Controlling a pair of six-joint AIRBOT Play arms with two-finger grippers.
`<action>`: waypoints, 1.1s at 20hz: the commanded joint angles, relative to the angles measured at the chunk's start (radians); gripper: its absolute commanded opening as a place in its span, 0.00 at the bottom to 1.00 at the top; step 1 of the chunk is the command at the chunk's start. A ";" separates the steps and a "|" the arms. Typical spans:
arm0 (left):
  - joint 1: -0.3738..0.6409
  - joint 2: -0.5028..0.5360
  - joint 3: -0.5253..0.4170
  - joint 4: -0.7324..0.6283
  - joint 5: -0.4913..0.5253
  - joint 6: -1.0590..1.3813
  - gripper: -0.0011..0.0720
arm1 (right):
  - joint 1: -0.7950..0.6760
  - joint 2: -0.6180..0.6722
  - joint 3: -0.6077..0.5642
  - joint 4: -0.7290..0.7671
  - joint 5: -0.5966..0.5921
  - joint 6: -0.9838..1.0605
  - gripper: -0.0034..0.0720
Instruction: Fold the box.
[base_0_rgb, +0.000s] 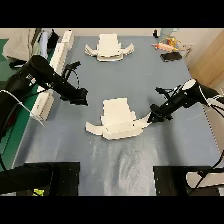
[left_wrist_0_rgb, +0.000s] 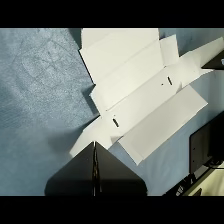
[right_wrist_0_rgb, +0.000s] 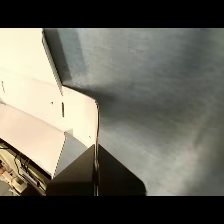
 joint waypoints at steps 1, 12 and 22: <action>-0.002 0.000 0.000 -0.033 -0.047 -0.013 0.04 | 0.063 0.038 -0.051 0.048 -0.113 -0.098 0.05; 0.170 -0.008 -0.002 -0.021 -0.069 0.034 0.59 | 0.261 0.468 -0.462 0.064 -0.553 -0.119 0.05; 0.137 -0.249 -0.084 -0.285 -0.074 0.309 0.59 | 0.311 0.469 -0.463 0.082 -0.594 -0.118 0.05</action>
